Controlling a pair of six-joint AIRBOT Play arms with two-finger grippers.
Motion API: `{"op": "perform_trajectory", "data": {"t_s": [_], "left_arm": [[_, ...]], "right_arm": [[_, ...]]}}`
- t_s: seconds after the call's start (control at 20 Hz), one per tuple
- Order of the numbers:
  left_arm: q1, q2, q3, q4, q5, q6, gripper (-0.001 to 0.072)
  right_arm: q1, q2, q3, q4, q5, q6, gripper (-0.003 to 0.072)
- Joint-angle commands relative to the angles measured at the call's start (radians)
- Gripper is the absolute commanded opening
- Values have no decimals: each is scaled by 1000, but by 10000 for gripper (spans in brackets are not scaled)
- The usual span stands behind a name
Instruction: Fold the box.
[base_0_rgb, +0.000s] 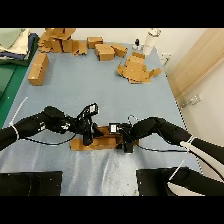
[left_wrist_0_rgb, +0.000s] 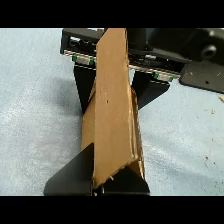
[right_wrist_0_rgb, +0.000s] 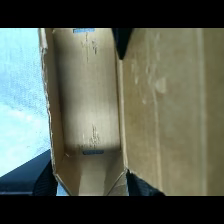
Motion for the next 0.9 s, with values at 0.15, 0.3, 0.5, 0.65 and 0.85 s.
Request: {"op": "perform_trajectory", "data": {"t_s": [0.15,0.3,0.5,0.65,0.85], "left_arm": [[0,0,0,1,0,0,12],[0,0,0,1,0,0,12],[0,1,0,-26,-3,0,11],[0,1,3,-72,26,1,11],[0,2,4,-74,25,-35,11]], "right_arm": [[1,1,0,6,-14,0,458],[1,1,0,6,-14,0,458],[1,1,0,6,-15,0,458],[1,1,0,6,-19,0,458],[1,1,0,7,-21,0,457]]}}
